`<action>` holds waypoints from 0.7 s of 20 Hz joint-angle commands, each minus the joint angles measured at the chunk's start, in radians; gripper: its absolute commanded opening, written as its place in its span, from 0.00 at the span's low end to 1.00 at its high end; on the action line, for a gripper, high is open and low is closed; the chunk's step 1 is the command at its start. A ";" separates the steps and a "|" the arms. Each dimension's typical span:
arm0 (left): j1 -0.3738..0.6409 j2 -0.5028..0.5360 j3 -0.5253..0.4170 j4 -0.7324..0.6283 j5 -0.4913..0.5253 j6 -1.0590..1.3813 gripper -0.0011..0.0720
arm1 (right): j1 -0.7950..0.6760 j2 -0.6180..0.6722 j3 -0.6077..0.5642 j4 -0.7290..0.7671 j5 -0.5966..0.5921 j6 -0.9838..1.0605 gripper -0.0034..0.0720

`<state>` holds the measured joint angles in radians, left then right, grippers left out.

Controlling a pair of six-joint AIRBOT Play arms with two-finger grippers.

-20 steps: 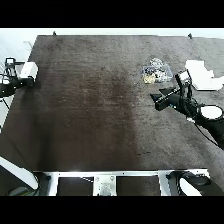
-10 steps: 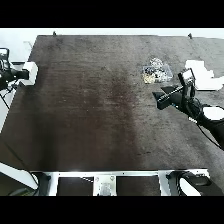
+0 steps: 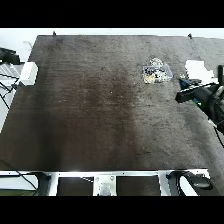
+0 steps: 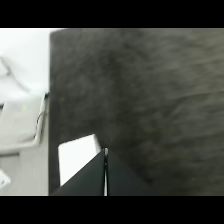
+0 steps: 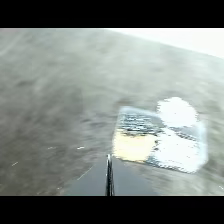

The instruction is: Fold the box and place the chain.

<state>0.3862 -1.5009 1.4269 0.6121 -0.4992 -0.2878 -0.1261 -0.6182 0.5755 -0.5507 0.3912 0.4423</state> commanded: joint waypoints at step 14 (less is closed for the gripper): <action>-0.436 0.975 -1.001 -0.700 0.364 0.636 0.03 | -0.156 0.404 -0.285 -0.030 -0.003 0.074 0.05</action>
<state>0.0376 -0.6743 0.5854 -0.0338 -0.1951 0.3241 -0.2787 -0.2878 0.3481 -0.5705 0.3855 0.5144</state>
